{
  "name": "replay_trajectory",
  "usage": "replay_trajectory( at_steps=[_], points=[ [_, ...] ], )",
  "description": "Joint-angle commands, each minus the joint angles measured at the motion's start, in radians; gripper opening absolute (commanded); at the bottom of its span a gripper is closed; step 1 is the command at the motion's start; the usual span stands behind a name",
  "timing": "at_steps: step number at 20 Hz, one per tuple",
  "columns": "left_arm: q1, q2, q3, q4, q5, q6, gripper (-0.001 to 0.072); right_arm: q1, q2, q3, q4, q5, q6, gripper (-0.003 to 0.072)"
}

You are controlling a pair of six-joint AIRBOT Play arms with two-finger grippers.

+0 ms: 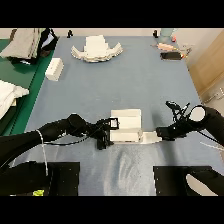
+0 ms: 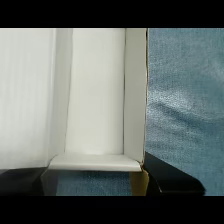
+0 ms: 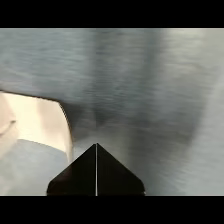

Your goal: Fold the box.

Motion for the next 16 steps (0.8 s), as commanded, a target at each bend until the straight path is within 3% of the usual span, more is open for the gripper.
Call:
replay_trajectory(
  at_steps=[1,6,10,11,12,13,16],
  points=[
    [0.0,0.0,0.001,0.0,0.0,0.0,0.0509,-0.008,-0.006,-0.003,0.167,0.011,-0.088,0.0001],
    [0.0,0.0,0.001,0.0,0.0,0.0,0.0509,-0.006,-0.006,-0.003,0.34,0.035,-0.195,0.0003],
    [0.0,0.0,0.001,0.0,0.0,0.0,0.0509,-0.006,-0.006,0.006,0.355,0.035,-0.226,0.0023],
    [0.0,0.0,0.001,0.0,0.0,0.0,0.0509,-0.006,-0.006,0.013,0.356,0.035,-0.226,0.0053],
    [0.0,0.0,0.001,0.0,0.0,0.0,0.0509,-0.006,-0.006,0.02,0.356,0.035,-0.226,0.0192],
    [0.0,0.0,0.001,0.0,0.0,0.0,0.0509,-0.006,-0.006,0.027,0.356,0.035,-0.226,0.0264],
    [0.0,0.0,0.001,0.0,0.0,0.0,0.0509,-0.006,-0.006,0.031,0.356,0.035,-0.23,0.0264]
  ],
)
